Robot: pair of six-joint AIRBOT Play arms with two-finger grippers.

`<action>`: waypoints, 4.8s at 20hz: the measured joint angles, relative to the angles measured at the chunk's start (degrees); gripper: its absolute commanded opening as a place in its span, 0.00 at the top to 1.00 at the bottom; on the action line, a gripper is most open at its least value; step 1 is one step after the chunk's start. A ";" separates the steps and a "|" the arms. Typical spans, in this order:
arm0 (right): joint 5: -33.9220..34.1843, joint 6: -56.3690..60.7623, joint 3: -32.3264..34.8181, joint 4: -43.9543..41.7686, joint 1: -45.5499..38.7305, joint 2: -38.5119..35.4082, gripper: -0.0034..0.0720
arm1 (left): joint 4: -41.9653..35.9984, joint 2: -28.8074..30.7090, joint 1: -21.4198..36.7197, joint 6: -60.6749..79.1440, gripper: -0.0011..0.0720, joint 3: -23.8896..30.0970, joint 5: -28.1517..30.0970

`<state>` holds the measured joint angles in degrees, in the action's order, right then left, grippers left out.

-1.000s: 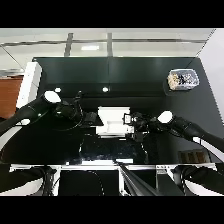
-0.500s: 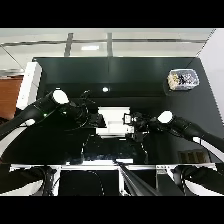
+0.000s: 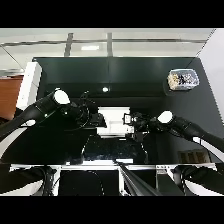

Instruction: Fold the box and place the chain.

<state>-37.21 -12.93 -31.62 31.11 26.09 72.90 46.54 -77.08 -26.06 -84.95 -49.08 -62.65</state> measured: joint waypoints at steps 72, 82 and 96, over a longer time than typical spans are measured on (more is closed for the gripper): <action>0.00 0.02 0.02 -0.02 0.00 0.02 0.41 | 39.98 -8.15 -20.39 -48.94 0.95 -12.17 -2.27; -0.61 1.49 0.00 1.46 0.00 -1.25 0.01 | 39.82 -8.15 -20.44 -47.60 0.95 -12.20 -2.03; -4.24 6.16 -0.04 11.26 0.00 -8.76 0.64 | 39.71 -8.15 -20.41 -47.23 0.95 -12.20 -2.49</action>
<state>-41.45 -6.76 -31.66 42.37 26.09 64.14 86.26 -85.23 -46.48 -132.18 -61.28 -65.14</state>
